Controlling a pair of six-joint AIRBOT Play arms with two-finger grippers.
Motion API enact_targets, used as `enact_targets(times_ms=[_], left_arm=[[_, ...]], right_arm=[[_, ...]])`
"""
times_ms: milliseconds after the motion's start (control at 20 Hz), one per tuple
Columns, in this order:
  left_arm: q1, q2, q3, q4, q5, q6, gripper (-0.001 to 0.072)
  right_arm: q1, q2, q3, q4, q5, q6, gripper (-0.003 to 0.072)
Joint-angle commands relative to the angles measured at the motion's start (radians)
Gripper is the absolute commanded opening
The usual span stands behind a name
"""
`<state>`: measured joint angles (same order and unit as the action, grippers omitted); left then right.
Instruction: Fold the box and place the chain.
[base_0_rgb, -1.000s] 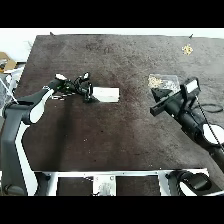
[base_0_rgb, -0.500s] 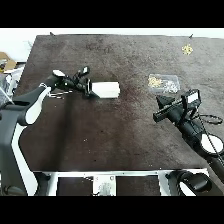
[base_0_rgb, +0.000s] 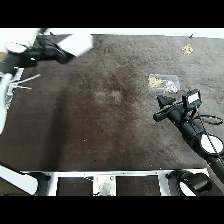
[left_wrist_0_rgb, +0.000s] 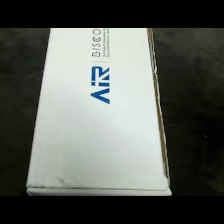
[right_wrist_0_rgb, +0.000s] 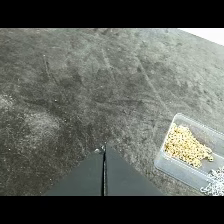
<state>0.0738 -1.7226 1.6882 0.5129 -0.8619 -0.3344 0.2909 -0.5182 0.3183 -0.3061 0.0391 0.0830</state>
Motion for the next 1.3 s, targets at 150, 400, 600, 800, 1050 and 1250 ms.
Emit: enact_targets(times_ms=[150, 400, 600, 800, 1050, 1250], left_arm=[[0.249, 0.167, -0.108, 0.192, 0.267, -0.336, 0.0005], [0.348, 0.054, -0.108, 0.291, 0.223, -0.417, 0.0006], [0.348, -0.056, -0.108, 0.318, 0.274, -0.417, 0.0008], [0.348, -0.156, -0.108, 0.317, 0.324, -0.394, 0.0010], [0.348, -0.229, -0.108, 0.235, 0.375, -0.138, 0.0010], [0.348, -0.269, -0.108, 0.196, 0.437, -0.091, 0.0010]], right_arm=[[0.001, 0.001, 0.000, 0.000, -0.002, 0.000, 0.0004], [0.001, 0.001, 0.000, 0.000, -0.002, 0.000, 0.0004], [0.001, 0.001, -0.001, 0.000, -0.002, 0.000, 0.0004], [0.001, 0.001, 0.000, 0.000, -0.002, 0.000, 0.0004], [0.001, 0.001, -0.001, 0.000, -0.002, 0.000, 0.0004], [0.001, 0.001, -0.001, 0.000, -0.002, 0.000, 0.0004]])
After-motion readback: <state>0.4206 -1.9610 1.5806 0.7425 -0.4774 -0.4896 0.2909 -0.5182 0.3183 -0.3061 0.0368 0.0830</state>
